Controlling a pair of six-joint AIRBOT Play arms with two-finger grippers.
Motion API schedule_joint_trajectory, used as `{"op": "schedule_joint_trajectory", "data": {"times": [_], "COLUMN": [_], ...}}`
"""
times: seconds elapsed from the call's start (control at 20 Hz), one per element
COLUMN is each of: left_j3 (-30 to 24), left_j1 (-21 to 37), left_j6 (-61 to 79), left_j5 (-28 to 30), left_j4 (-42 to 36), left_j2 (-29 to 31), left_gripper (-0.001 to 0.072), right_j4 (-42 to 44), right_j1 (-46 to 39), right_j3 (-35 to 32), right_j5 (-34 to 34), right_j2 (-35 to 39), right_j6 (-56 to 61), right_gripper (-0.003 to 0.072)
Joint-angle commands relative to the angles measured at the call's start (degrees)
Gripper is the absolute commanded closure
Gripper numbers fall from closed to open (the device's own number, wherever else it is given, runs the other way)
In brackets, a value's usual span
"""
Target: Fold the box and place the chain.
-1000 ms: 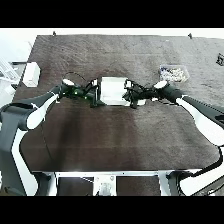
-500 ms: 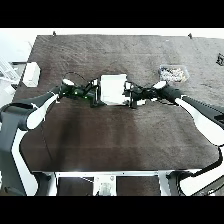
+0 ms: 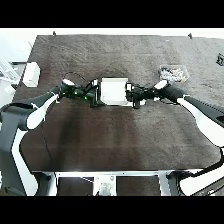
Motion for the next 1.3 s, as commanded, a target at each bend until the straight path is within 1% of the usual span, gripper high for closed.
{"op": "schedule_joint_trajectory", "data": {"times": [0.0,0.2,0.3,0.4,0.45,0.55,0.6,0.8,0.95,1.1,1.25], "left_j3": [0.0,0.0,0.0,0.0,0.0,0.0,0.0,0.0,0.0,0.0,0.0], "left_j1": [0.0,0.0,0.0,0.0,0.0,0.0,0.0,0.0,0.0,0.0,0.0], "left_j6": [0.1,0.1,0.1,0.1,0.1,0.1,0.1,0.1,0.1,0.1,0.1], "left_j5": [0.2,0.1,0.1,0.1,0.1,0.1,0.1,0.1,0.1,0.1,0.1], "left_j4": [0.0,0.0,0.0,0.0,0.0,0.0,0.0,0.0,0.0,0.0,0.0], "left_j2": [0.0,0.0,0.0,0.0,0.0,0.0,0.0,0.0,0.0,0.0,0.0], "left_gripper": [0.0179,0.0179,0.0179,0.0179,0.0179,0.0179,0.0179,0.0179,0.0179,0.0179,0.0179], "right_j4": [-6.3,-7.3,-7.3,-7.3,-7.3,-7.9,-8.0,-7.9,-7.0,-1.6,-1.6], "right_j1": [-0.9,-3.8,-5.9,-8.8,-10.7,-14.6,-16.3,-21.0,-21.1,-20.3,-17.9], "right_j3": [0.0,0.0,0.0,0.0,0.0,-0.2,-0.6,-3.5,-4.0,-4.0,-4.0], "right_j5": [1.3,5.1,5.1,5.1,5.8,9.2,10.6,11.0,13.3,13.9,13.9], "right_j2": [2.8,8.6,11.8,13.9,14.4,14.3,14.2,13.0,8.5,4.2,1.7], "right_j6": [9.1,20.8,30.0,41.7,48.2,55.6,57.7,63.0,65.0,65.0,64.4], "right_gripper": [0.0676,0.0676,0.0677,0.0676,0.0677,0.0677,0.0677,0.0678,0.0678,0.0678,0.0678]}}
